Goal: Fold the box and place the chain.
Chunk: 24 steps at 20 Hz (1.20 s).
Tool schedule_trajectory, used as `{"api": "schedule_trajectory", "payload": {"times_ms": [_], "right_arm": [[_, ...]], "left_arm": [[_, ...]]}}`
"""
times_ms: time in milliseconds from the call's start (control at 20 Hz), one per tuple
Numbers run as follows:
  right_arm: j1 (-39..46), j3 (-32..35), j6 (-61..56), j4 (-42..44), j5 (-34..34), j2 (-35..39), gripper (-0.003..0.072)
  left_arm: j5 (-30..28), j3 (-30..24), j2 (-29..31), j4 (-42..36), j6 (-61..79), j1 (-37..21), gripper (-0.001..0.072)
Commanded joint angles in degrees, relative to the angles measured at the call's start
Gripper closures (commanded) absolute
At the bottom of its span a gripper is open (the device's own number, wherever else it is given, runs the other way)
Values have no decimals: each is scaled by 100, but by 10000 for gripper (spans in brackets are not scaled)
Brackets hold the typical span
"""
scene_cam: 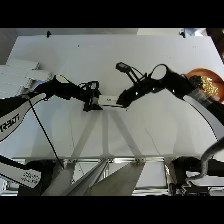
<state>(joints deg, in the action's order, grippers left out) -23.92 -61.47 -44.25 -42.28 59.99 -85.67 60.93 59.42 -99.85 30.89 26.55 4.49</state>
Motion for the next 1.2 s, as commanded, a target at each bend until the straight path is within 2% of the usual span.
{"api": "schedule_trajectory", "payload": {"times_ms": [0,250,400,550,750,1000,1150], "right_arm": [[44,621,122,496,-597,-2,675],[44,634,122,590,-752,-17,675],[42,632,173,1012,-667,0,675],[42,627,444,1349,-516,275,675],[120,627,564,1252,-813,533,676],[120,629,203,1307,-1130,13,676],[101,629,210,1690,-922,-417,677]], "left_arm": [[-2,7,4,0,0,0,430],[-2,7,4,0,0,0,430],[-2,7,4,0,0,0,430],[-2,7,4,0,-2,0,430],[-2,7,4,0,0,0,430],[-2,7,4,0,0,0,430],[-2,7,4,0,0,0,430]]}}
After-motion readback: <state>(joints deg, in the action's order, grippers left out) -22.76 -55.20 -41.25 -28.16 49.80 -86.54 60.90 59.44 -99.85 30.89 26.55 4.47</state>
